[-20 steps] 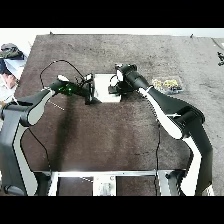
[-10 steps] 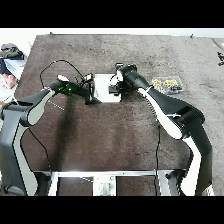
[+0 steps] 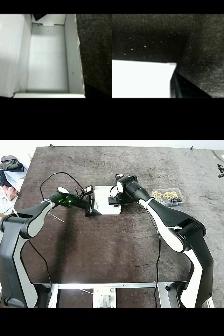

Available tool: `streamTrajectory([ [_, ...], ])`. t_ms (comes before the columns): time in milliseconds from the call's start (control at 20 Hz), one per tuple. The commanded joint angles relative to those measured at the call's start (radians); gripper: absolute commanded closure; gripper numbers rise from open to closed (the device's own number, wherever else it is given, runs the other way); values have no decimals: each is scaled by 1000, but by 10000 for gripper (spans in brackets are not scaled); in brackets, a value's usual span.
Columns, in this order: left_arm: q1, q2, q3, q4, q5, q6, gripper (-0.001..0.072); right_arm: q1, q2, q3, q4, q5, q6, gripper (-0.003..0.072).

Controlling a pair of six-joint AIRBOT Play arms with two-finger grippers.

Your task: Fold the box and place the chain.

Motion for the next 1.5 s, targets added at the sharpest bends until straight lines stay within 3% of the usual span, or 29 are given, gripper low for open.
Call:
streamTrajectory([
  [0, 0, 0, 0, 0, 0, 0, 181, 1, -2, 1, -15, 4, 0, 422],
  [200, 0, 0, 0, 0, 0, 0, 181, 2, -24, 1, -16, 11, 0, 425],
  [250, 0, 0, 0, 0, 0, 0, 181, 6, -19, 1, -32, 4, -4, 563],
  [300, 0, 0, 0, 0, 0, 0, 181, 9, -13, 1, -45, -7, -3, 581],
  [550, 0, 0, 0, 0, 0, 0, 181, 9, -9, 1, -45, 7, 1, 581],
  [650, 0, 0, 0, 0, 0, 0, 181, 9, -9, 1, -45, -1, 1, 634],
  [800, 0, 0, 0, 0, 0, 0, 181, 9, -9, 1, -44, -3, 0, 634],
  [900, 0, 0, 0, 0, 0, 0, 181, 9, -9, 1, -40, -3, 2, 585],
  [1000, 0, 0, 0, 0, 0, 0, 181, 9, -9, 1, -25, -3, 4, 453],
  [1200, 0, 0, 0, 0, 0, 0, 180, 9, -9, 1, -15, -3, 3, 447],
  [1300, 0, 0, 0, 0, 0, 0, 181, 9, -9, 1, -4, -6, -5, 305],
  [1450, 0, 0, 0, 0, 0, 0, 181, 9, -7, 1, 1, -7, -16, 289],
])
